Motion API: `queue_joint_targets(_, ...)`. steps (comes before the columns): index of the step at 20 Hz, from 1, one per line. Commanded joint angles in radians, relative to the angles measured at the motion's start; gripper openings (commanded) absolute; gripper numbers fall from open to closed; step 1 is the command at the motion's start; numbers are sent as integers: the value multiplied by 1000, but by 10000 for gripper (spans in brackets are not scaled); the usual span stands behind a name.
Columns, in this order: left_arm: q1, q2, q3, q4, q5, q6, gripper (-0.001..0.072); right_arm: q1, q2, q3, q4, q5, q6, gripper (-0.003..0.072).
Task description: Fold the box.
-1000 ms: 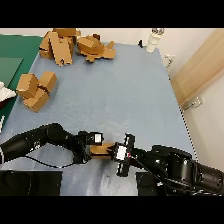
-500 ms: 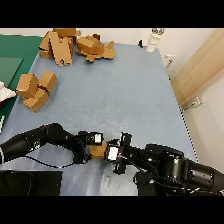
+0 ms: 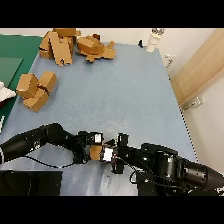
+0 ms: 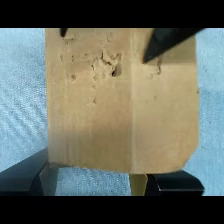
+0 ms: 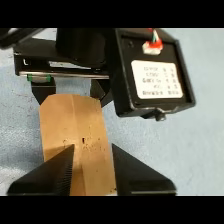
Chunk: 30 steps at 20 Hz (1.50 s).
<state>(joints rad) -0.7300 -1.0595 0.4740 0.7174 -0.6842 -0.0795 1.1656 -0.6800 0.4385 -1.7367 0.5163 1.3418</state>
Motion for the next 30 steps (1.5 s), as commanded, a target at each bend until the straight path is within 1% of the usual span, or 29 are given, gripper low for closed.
queue_joint_targets(1, 0, -1, 0, 0, 0, 0, 510, 1, -8, 3, 10, 2, -1, 479)
queue_joint_targets(7, 0, -1, 0, 0, 0, 0, 510, 1, -68, 5, 15, 3, -19, 479)
queue_joint_targets(11, 0, 0, 0, 0, 0, 0, 510, 1, -67, 39, 32, 60, -19, 479)
queue_joint_targets(13, 0, -1, 0, 0, 0, 0, 510, 2, -67, 40, 63, 67, -19, 478)
queue_joint_targets(17, 0, -1, -1, 0, 0, 0, 510, 14, -68, 40, 139, 68, -87, 481)
queue_joint_targets(19, 0, -1, -1, 0, 0, 0, 510, 14, -71, 40, 135, 71, -87, 487)
queue_joint_targets(20, 0, -1, -1, 0, 0, 0, 509, 14, -76, 40, 129, 70, -92, 549)
queue_joint_targets(23, 0, -1, -1, 0, 0, 0, 509, 14, -106, 40, 39, 80, -124, 549)
queue_joint_targets(30, 0, -1, -1, 0, -1, 0, 509, 14, -117, 40, 12, 82, -132, 541)
